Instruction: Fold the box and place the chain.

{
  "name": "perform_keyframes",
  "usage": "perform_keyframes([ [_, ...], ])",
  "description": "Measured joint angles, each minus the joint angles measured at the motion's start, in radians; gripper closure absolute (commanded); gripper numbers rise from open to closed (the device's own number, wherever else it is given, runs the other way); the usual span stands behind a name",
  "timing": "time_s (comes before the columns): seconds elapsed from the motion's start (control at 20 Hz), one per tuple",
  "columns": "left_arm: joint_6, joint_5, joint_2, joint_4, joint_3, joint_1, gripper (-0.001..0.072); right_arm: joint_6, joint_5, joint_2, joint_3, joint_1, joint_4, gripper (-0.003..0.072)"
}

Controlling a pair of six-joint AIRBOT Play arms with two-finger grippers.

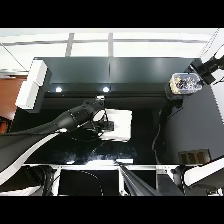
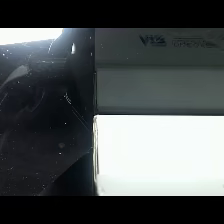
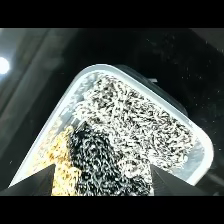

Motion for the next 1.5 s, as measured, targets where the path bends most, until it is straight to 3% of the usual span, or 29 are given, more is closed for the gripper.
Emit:
perform_keyframes([
  [0.65,0.0,0.001,0.0,0.0,0.0,0.0,0.0682,0.059,0.02,-0.093,0.037,-0.035,-0.025,-0.0012],
  [0.8,0.0,0.001,0.0,0.0,0.0,0.0,0.0682,0.043,0.033,-0.106,0.037,-0.037,-0.019,0.0591],
  [0.85,0.0,0.001,0.0,0.0,0.0,0.001,0.0682,0.029,0.024,-0.106,0.037,-0.039,-0.011,0.067],
  [1.15,0.0,0.001,0.0,0.0,0.0,0.001,0.0682,-0.127,0.043,-0.069,0.039,-0.04,0.005,0.0671],
  [1.5,0.0,0.001,0.0,0.001,0.0,0.001,0.0682,-0.355,0.046,0.141,0.04,-0.041,-0.006,0.0671],
])
